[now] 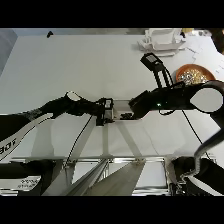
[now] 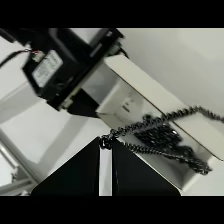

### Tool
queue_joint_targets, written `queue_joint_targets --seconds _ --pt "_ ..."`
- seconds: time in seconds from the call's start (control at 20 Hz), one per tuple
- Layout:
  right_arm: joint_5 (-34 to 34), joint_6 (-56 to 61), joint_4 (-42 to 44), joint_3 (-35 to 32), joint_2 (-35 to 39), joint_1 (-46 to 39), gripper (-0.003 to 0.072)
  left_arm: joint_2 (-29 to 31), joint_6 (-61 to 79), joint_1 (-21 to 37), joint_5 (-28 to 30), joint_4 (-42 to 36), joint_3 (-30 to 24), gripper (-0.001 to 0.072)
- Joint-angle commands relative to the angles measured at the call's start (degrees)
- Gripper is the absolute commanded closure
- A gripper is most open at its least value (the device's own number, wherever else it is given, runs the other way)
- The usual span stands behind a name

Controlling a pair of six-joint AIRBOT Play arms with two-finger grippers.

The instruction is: Fold the box and place the chain.

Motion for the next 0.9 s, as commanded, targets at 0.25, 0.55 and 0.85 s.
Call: queue_joint_targets --seconds 0.25,0.55,0.85 --pt "-4.8 0.2 -0.2 -0.5 0.1 4.5 0.0664 0.0 0.0 0.0 0.0 0.0 0.0 0.0697" --pt "-8.2 16.8 -24.2 -0.5 1.9 4.5 0.0664 0.0 0.0 0.0 0.0 0.0 0.0 0.0697" --pt "-1.5 23.9 -36.9 -0.5 8.0 3.4 0.0664 0.0 0.0 0.0 0.0 0.0 0.0 0.0697"
